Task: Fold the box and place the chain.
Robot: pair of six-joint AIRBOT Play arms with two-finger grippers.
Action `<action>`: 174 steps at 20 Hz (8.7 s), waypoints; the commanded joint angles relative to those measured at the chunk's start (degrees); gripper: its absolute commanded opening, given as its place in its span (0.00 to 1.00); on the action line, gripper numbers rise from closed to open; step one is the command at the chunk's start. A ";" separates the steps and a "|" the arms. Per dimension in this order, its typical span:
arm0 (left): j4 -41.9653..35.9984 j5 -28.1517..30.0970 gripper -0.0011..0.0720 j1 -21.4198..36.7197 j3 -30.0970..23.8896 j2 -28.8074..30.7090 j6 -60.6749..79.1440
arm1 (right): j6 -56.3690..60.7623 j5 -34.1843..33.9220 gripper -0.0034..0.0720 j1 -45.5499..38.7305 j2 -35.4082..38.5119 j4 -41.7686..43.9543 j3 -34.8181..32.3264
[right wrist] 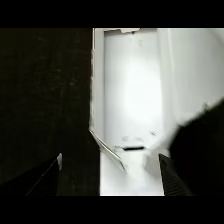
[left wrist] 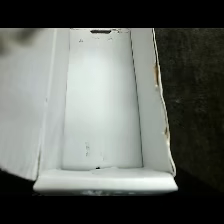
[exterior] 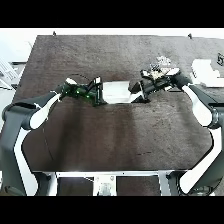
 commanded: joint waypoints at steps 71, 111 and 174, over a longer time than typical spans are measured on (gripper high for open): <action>0.22 -0.48 0.66 -0.09 -0.04 0.02 0.17 | 5.92 -17.57 0.48 8.02 6.23 -7.58 -5.86; 0.22 -0.48 0.66 -0.09 -0.02 0.02 0.17 | 55.49 -16.15 0.06 -2.01 19.21 -16.22 -6.21; 0.22 -0.50 0.66 -0.09 -0.04 0.02 0.17 | 76.65 -13.73 0.65 11.58 8.13 -17.62 -1.68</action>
